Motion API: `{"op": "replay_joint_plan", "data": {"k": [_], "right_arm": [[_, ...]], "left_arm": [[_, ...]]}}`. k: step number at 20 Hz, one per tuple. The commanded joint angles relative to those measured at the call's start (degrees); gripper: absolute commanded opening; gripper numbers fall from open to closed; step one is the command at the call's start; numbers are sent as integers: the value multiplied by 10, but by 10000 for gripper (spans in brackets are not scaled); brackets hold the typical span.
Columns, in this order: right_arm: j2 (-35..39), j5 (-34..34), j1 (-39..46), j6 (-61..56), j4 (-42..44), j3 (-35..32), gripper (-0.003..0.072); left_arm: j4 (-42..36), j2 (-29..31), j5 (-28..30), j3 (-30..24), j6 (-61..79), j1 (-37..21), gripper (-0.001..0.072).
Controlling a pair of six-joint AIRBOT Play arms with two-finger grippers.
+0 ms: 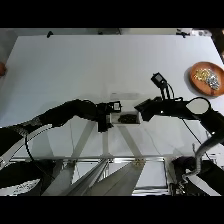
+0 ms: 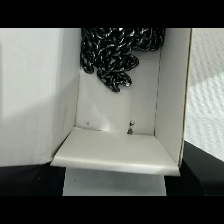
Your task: Fold the box and place the chain.
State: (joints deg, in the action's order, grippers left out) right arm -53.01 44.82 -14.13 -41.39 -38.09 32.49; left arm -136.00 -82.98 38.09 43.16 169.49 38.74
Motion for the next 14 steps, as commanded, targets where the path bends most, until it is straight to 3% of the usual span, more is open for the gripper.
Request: {"op": "replay_joint_plan", "data": {"k": [1, 6, 10, 14], "right_arm": [[5, -12, 64, -54, -26, 7, 15], [-19, -94, 110, -53, -21, 7, 15], [-106, -106, 86, -17, -2, 7, 11], [-153, -94, 41, 73, 78, 7, 11]], "left_arm": [[0, 0, 0, 0, 0, 0, 274], [0, 0, 0, 0, 0, 0, 274], [0, 0, 0, 0, 0, 0, 274], [0, 0, 0, 0, 0, 0, 274]]}}
